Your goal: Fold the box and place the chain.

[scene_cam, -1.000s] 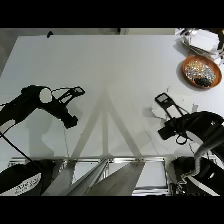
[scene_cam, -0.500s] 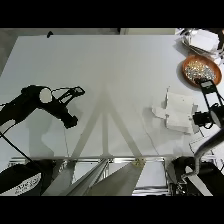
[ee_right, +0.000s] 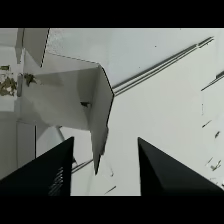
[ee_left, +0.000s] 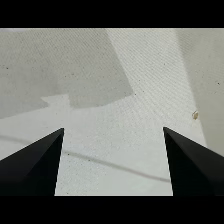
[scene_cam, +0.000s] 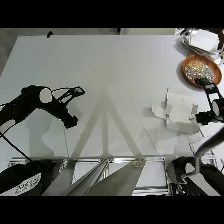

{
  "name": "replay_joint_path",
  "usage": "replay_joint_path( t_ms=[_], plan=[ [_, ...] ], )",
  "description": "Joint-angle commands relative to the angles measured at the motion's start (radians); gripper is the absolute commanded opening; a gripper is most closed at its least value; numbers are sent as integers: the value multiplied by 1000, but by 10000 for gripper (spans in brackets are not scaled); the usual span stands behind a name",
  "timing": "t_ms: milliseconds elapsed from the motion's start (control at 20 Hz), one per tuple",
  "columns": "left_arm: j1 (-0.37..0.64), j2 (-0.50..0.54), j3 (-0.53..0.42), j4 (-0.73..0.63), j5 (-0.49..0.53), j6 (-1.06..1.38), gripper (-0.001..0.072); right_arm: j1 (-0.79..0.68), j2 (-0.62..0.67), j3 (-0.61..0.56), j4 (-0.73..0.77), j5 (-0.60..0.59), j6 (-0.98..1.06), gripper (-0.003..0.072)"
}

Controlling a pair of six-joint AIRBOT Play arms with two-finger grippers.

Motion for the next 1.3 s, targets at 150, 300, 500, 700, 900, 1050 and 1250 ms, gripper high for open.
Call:
replay_joint_path(
  t_ms=[150, 300, 500, 700, 900, 1050, 1250],
  plan=[
    [1, 1, 1, 0, 0, 0, 691, -3, -112, 5, -18, -59, 41, 7],
    [1, 1, 1, 0, 0, 0, 691, 73, -48, 16, 23, -52, -26, 6],
    [1, 1, 1, 0, 0, 0, 691, 195, 105, 14, 278, -79, -43, 5],
    [1, 1, 1, 0, 0, 0, 691, 291, 271, -9, 552, -203, -70, 4],
    [1, 1, 1, 0, 1, 0, 691, 413, 411, -106, 649, -303, -64, 4],
    [1, 1, 1, 0, 16, 0, 691, 498, 461, -193, 688, -349, -46, 4],
    [1, 1, 1, 0, 15, 0, 691, 566, 462, -211, 686, -358, -32, 5]
  ],
)
